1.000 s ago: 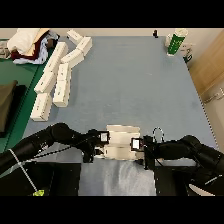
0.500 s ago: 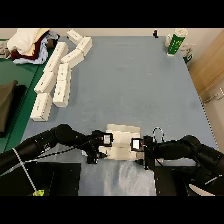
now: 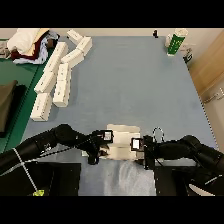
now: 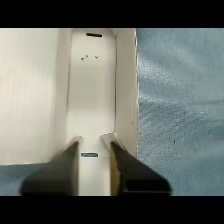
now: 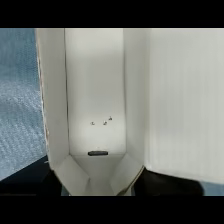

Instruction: Fold the box.

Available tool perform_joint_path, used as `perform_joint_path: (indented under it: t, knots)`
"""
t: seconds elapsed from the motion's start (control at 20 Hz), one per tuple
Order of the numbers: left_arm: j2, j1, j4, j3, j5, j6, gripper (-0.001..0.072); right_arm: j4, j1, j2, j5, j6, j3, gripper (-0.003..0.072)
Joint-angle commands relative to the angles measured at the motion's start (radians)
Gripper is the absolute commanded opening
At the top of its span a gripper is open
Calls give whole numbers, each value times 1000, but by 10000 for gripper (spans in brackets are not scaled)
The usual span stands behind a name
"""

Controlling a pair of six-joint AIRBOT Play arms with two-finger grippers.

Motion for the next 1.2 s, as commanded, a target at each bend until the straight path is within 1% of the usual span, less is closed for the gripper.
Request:
perform_joint_path:
  t: [0.0,0.1,0.25,0.35,0.45,0.5,0.55,0.65,0.7,0.8,0.85,0.95,1.15]
  knots:
    - [27,1,186,19,-35,-254,14,-2,0,0,-3,0,0,568]
    - [82,1,341,61,-114,-553,16,-2,0,0,-3,0,0,567]
    - [196,1,578,142,-251,-980,16,-2,0,0,-3,0,0,568]
    - [275,12,793,173,-319,-1384,16,-2,0,0,-3,0,0,568]
    - [322,79,967,175,-431,-1714,16,-2,0,0,-3,0,0,567]
    - [328,133,996,173,-484,-1779,16,-2,0,0,-3,0,0,568]
    - [326,207,980,169,-515,-1786,16,-2,0,0,-3,0,0,568]
    - [308,348,864,142,-505,-1743,16,-2,0,0,-3,0,0,568]
    - [292,415,765,117,-483,-1686,15,-2,0,0,-3,0,0,568]
    - [252,509,565,58,-429,-1574,16,-2,0,0,-3,0,0,568]
    - [228,528,481,27,-402,-1530,15,-2,0,0,-3,0,0,568]
    - [190,521,400,-21,-357,-1501,15,-2,0,0,-3,0,0,568]
    - [172,428,288,-84,-261,-1501,15,-2,0,0,-3,0,0,568]
